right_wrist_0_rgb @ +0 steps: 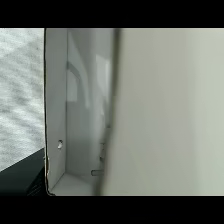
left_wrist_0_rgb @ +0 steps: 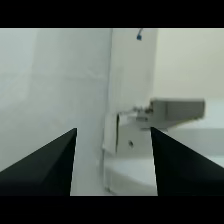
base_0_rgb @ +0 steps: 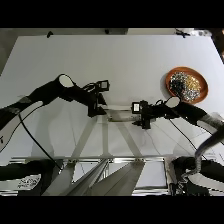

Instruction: Fold the box and place the chain.

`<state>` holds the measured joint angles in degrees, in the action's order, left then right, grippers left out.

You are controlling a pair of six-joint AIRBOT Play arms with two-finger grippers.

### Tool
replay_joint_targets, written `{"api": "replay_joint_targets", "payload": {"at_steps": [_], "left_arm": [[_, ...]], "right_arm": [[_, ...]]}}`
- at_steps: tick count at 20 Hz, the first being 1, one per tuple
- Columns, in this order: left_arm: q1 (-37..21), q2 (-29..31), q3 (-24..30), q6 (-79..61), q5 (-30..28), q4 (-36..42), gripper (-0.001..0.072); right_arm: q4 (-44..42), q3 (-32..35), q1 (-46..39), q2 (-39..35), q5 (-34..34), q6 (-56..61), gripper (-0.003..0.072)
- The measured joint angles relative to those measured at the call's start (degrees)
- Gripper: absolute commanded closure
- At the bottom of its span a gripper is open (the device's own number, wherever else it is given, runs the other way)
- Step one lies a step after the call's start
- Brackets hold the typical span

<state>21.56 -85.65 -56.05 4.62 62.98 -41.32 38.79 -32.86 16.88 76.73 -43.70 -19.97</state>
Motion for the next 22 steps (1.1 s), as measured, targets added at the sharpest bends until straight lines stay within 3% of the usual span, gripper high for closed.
{"api": "replay_joint_targets", "payload": {"at_steps": [2, 7, 10, 14, 18, 22], "left_arm": [[-2.56, 2.32, 0.00, 1.92, 4.55, -0.37, 0.0714], [-2.01, 5.35, 0.00, 4.79, 15.63, 2.54, 0.0705], [3.61, 5.64, 0.00, 4.02, 15.30, 7.76, 0.0706], [10.67, 5.51, 0.00, 2.73, 1.49, 13.64, 0.0706], [12.87, 3.96, 0.00, 7.28, -14.93, 16.46, 0.0707], [12.33, 2.03, 0.04, 15.85, -23.32, 14.43, 0.0708]], "right_arm": [[0.00, 0.00, 0.00, -0.02, -0.11, 0.00, 0.0351], [0.02, 0.00, 0.00, 0.00, -0.20, -0.02, 0.0351], [0.02, 0.00, 0.00, 0.00, -0.24, -0.02, 0.0351], [0.02, 0.00, 0.00, 0.00, -0.26, -0.02, 0.0351], [0.02, 0.00, 0.00, -0.02, -0.33, 0.00, 0.0351], [0.00, 0.00, -0.02, -0.02, -0.33, 0.00, 0.0351]]}}
